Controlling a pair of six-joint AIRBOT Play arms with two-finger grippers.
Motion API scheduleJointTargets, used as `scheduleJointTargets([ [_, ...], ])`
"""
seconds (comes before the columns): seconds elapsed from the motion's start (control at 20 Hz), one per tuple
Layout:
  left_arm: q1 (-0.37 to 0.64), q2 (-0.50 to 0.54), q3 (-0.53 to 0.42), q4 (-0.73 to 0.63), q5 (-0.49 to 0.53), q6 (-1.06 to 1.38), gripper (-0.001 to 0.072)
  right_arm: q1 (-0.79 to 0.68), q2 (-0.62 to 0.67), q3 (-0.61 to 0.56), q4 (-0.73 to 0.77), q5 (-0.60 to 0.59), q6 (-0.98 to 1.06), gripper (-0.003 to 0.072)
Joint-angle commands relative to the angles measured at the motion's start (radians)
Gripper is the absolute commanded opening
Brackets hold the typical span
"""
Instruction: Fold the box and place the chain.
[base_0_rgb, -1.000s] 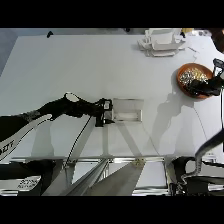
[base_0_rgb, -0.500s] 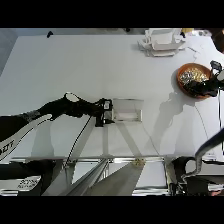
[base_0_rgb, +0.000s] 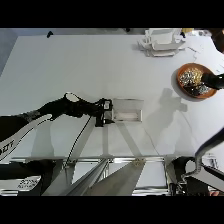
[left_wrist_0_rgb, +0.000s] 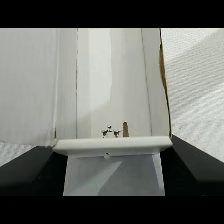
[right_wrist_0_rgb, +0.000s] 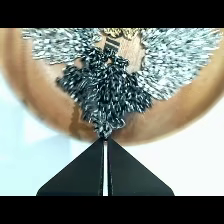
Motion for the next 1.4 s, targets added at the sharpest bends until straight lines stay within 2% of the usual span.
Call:
scheduleJointTargets([
  [0.0,0.000,0.000,0.000,0.000,0.000,0.000,0.0138,0.000,0.201,0.000,0.051,0.109,-0.047,0.0010],
  [0.35,0.000,0.000,0.000,0.000,0.000,0.000,0.0138,0.009,0.570,0.000,0.317,0.352,-0.101,0.0010],
  [0.65,0.000,0.000,0.000,0.000,0.000,0.000,0.0138,0.185,0.740,0.000,0.450,0.489,-0.102,0.0010],
  [0.85,0.000,0.000,0.000,0.000,0.000,0.000,0.0138,0.323,0.756,0.000,0.529,0.480,-0.111,0.0010],
  [1.1,0.000,0.000,0.000,0.000,0.000,0.000,0.0138,0.475,0.747,-0.015,0.570,0.384,-0.136,0.0009],
  [1.35,0.000,0.000,0.000,0.000,0.000,0.000,0.0138,0.618,0.673,-0.150,0.566,0.290,-0.173,0.0010],
])
